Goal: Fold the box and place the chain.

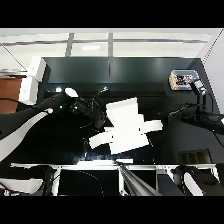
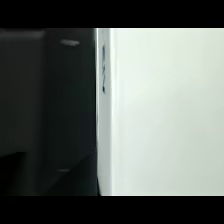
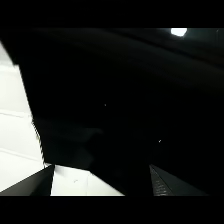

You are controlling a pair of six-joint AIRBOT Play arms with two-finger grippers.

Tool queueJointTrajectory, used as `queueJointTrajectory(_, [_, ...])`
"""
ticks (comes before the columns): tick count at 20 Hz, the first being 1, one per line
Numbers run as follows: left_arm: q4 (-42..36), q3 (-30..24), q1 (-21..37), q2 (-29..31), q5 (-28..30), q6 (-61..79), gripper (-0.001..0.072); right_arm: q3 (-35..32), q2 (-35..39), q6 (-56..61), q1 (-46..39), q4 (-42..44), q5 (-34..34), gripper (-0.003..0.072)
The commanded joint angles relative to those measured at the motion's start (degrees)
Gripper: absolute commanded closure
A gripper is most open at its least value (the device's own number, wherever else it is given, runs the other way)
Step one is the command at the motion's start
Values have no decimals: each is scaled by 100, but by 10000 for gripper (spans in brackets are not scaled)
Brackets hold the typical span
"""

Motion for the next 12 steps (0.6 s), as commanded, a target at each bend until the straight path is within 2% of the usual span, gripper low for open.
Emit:
queueJointTrajectory(1, [785, -162, -750, 688, 1574, 540, 691, 278, -2, -815, 116, -400, 273, -14])
queueJointTrajectory(3, [739, -389, -1086, 879, 2455, 1187, 686, 229, -2, -1062, 332, -560, 319, -14])
queueJointTrajectory(5, [922, -433, -1143, 822, 2422, 1696, 686, 55, -2, -1423, 540, -551, 321, -14])
queueJointTrajectory(8, [1707, -461, -1137, 804, 2328, 1491, 687, -323, -2, -1899, 863, -549, 319, -15])
queueJointTrajectory(12, [1467, -748, -1139, 804, 2468, 1366, 687, -791, -2, -1941, 1248, -396, 90, -24])
